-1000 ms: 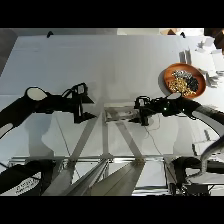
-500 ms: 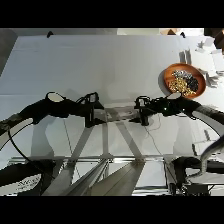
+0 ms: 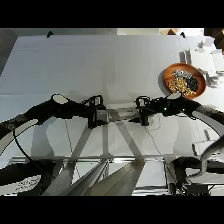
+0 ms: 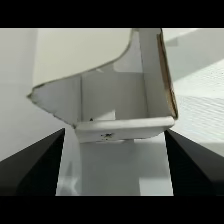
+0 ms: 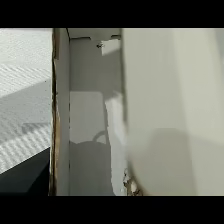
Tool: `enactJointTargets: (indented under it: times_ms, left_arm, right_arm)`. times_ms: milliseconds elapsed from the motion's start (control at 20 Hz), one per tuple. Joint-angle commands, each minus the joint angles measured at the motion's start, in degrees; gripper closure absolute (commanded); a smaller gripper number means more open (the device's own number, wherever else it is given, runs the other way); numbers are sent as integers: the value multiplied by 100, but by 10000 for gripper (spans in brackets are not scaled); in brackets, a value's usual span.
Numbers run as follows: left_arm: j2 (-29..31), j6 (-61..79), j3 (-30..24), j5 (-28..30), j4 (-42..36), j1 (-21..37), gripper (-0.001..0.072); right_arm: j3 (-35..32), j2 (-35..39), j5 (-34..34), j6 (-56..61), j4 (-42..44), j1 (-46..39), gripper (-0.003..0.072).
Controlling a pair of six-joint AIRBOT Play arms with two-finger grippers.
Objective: Fold the box and place the chain.
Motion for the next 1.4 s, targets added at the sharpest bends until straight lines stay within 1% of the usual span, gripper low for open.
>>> enactJointTargets:
  times_ms: [0,300,500,650,800,1000,1100,1350]
  left_arm:
    - [-4,13,0,-37,243,-37,14]
    - [0,13,0,-39,227,-28,14]
    - [0,13,-7,-11,-72,-101,14]
    - [-9,11,-33,214,-269,-214,15]
    - [-87,-11,-103,708,-317,-376,16]
    - [-256,-4,-114,876,-387,-468,17]
    - [-319,0,-114,1001,-562,-470,17]
    - [-319,63,-114,922,-568,-468,17]
  right_arm:
    - [0,-2,-4,4,2,0,144]
    - [0,-2,-4,4,2,2,144]
    - [0,-2,-4,4,2,2,144]
    - [0,-2,-4,4,2,2,144]
    - [0,-2,-4,4,2,2,144]
    - [0,-2,-4,4,2,2,144]
    - [0,-2,-4,4,2,2,144]
    - [0,-2,-4,4,4,2,144]
